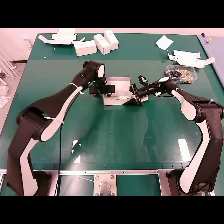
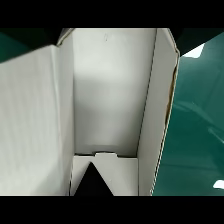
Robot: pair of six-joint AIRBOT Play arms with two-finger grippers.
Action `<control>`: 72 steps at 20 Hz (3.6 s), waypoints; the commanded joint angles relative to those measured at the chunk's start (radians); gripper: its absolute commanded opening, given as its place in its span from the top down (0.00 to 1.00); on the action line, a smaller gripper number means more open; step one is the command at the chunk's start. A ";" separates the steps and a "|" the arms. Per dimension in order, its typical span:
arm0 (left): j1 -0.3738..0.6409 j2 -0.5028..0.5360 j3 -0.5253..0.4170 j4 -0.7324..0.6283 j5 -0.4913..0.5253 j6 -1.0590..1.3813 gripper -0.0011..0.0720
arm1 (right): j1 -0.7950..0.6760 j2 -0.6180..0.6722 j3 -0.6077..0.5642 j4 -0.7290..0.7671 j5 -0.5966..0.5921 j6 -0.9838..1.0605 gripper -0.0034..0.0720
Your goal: Fold the box and place the chain.
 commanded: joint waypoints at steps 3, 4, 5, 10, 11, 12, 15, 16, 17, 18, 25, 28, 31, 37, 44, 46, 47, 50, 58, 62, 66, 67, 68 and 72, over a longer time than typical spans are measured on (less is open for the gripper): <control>-0.006 -0.026 0.034 0.000 -0.035 -0.044 0.33 | 0.000 0.000 0.001 0.000 0.000 0.000 0.32; -0.006 -0.030 0.034 0.000 -0.046 -0.056 0.33 | 0.000 0.000 0.001 0.000 0.000 0.000 0.32; -0.006 -0.032 0.034 0.000 -0.059 -0.061 0.33 | 0.000 0.000 0.001 0.000 0.000 0.000 0.32; -0.006 -0.034 0.034 0.009 -0.063 -0.109 0.33 | 0.000 0.000 0.001 0.000 0.000 0.000 0.32; -0.006 -0.034 0.034 0.016 -0.063 -0.121 0.33 | 0.000 0.000 0.001 0.000 0.000 0.000 0.32; -0.006 -0.034 0.034 0.018 -0.063 -0.133 0.33 | 0.000 0.000 0.001 0.000 0.000 0.000 0.32; -0.006 -0.034 0.034 0.023 -0.054 -0.142 0.33 | 0.000 0.000 0.001 0.000 0.000 0.000 0.32; -0.006 -0.034 0.034 0.023 -0.054 -0.141 0.33 | 0.000 0.000 0.001 0.000 0.000 0.000 0.32; -0.006 -0.034 0.034 0.023 -0.056 -0.141 0.33 | 0.000 0.000 0.001 0.000 0.000 0.000 0.32; -0.006 -0.034 0.034 0.022 -0.057 -0.141 0.33 | 0.000 0.000 0.001 0.000 0.000 0.000 0.32; -0.010 -0.039 0.034 -0.004 -0.043 -0.131 0.96 | 0.000 0.000 0.001 0.000 0.000 0.000 0.32; -0.010 -0.047 0.034 -0.013 -0.035 -0.129 0.96 | 0.000 0.000 0.001 0.000 0.000 0.000 0.32; -0.010 -0.048 0.034 -0.016 -0.030 -0.117 0.96 | 0.000 0.000 0.001 0.000 0.000 0.000 0.32; -0.010 -0.048 0.034 -0.014 0.011 -0.103 0.67 | 0.000 0.000 0.001 0.000 0.000 0.000 0.32; -0.009 -0.031 0.051 -0.024 0.029 -0.050 0.05 | 0.000 0.000 0.001 0.000 0.000 0.000 0.32; -0.009 -0.014 0.051 -0.024 0.008 -0.043 0.05 | 0.000 0.000 0.001 0.000 0.000 0.000 0.32; -0.009 -0.004 0.051 -0.023 -0.005 -0.028 0.05 | 0.000 0.000 0.001 0.000 0.000 0.000 0.32; -0.009 0.035 0.051 -0.023 -0.014 0.001 0.05 | 0.000 0.000 0.001 0.000 0.000 0.000 0.32; -0.009 0.220 0.050 0.079 -0.119 0.293 0.05 | 0.000 0.000 0.001 0.000 0.000 0.000 0.32; -0.009 0.263 0.047 0.166 -0.146 0.584 0.05 | 0.000 0.000 0.001 0.000 0.000 0.000 0.32; -0.009 0.263 0.045 0.167 -0.080 0.730 0.05 | 0.000 0.000 0.001 0.000 0.000 0.000 0.32; -0.009 0.263 0.045 0.169 -0.075 0.736 0.05 | 0.000 0.000 0.001 0.000 0.000 0.000 0.32; -0.009 0.263 0.045 0.176 -0.079 0.743 0.05 | 0.000 0.000 0.001 0.000 0.000 0.000 0.32; -0.010 0.262 0.045 0.163 -0.005 0.761 0.11 | 0.000 0.000 0.001 0.000 0.000 0.000 0.32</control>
